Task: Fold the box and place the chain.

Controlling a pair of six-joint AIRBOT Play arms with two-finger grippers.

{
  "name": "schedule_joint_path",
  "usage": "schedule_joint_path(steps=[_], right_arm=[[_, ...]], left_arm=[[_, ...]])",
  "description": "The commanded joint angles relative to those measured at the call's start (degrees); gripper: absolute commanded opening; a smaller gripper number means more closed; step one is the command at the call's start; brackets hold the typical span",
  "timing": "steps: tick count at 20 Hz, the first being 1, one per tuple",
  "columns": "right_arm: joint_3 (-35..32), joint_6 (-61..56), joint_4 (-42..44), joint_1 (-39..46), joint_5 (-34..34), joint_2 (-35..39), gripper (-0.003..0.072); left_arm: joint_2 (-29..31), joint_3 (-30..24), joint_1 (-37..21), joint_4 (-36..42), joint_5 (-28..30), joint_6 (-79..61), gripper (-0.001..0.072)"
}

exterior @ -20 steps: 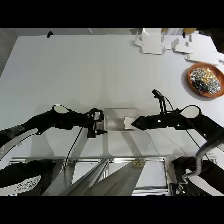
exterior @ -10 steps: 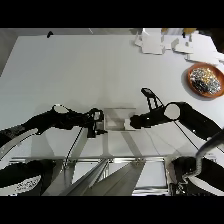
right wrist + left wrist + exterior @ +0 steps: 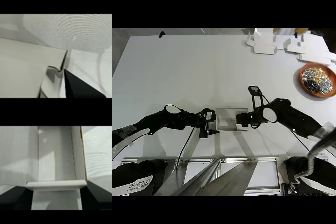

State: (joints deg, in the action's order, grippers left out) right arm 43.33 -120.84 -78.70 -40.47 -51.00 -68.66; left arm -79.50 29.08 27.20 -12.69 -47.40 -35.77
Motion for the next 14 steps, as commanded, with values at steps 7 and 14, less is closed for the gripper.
schedule_joint_path(steps=[7, 14], right_arm=[[6.60, -15.02, -7.93, -6.62, -6.80, -9.44, 0.0273], [6.91, -18.71, -8.79, -7.74, -8.61, -10.69, 0.0256]], left_arm=[[0.04, 0.04, 0.02, 0.00, 0.04, 0.00, 0.0256], [0.04, 0.04, 0.02, 0.00, 0.04, 0.00, 0.0256]])
